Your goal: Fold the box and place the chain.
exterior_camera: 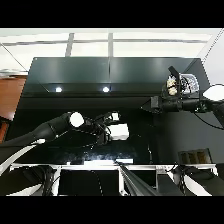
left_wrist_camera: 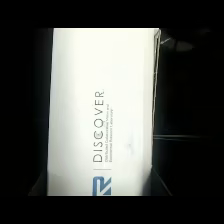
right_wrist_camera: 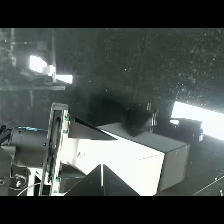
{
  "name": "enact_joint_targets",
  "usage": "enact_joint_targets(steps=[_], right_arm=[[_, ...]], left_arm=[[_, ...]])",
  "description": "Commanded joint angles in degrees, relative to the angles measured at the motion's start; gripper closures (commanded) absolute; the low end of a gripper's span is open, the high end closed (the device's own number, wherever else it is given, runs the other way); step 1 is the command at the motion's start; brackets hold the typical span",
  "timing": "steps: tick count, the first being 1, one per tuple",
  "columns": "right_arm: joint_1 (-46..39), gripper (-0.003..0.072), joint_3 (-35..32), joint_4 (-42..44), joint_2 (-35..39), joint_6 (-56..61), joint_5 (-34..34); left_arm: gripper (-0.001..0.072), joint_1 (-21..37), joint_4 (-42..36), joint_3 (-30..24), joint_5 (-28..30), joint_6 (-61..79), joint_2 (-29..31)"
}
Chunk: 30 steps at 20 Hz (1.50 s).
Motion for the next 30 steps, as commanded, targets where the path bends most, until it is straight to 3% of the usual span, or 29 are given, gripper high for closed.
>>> enact_joint_targets(steps=[1,5,10,14,18,22,29,30], right_arm=[[-0.04,0.0658,0.04,-0.04,0.04,0.04,-0.02],[-0.02,0.0658,0.04,-0.02,0.04,0.04,-0.07],[-0.02,0.0658,0.04,0.26,0.04,0.04,-0.04],[-0.02,0.0658,0.04,0.85,0.04,0.04,-1.01],[-0.02,0.0658,0.04,2.95,0.04,0.9,-2.69],[-0.02,0.0658,0.04,3.21,0.02,1.88,-3.69],[-0.02,0.0658,0.07,3.23,0.02,3.74,-6.1],[-0.02,0.0658,0.04,3.21,0.02,3.74,-6.1]], left_arm=[[0.0345,1.57,7.93,1.07,-2.78,-10.14,1.22],[0.0347,12.02,17.22,3.89,-8.2,-19.1,4.46],[0.0346,34.71,17.94,9.62,-8.7,-24.68,4.94],[0.0345,50.77,19.71,19.52,-7.02,-24.65,-0.76],[0.0345,62.36,20.63,34.77,-7.45,-25.03,-13.53],[0.0345,65.96,20.2,46.8,-4.94,-25.29,-25.38],[0.0341,64.11,15.74,56.5,-3.37,-28.15,-37.86],[0.0229,63.8,15.3,56.5,-3.39,-28.13,-38.23]])
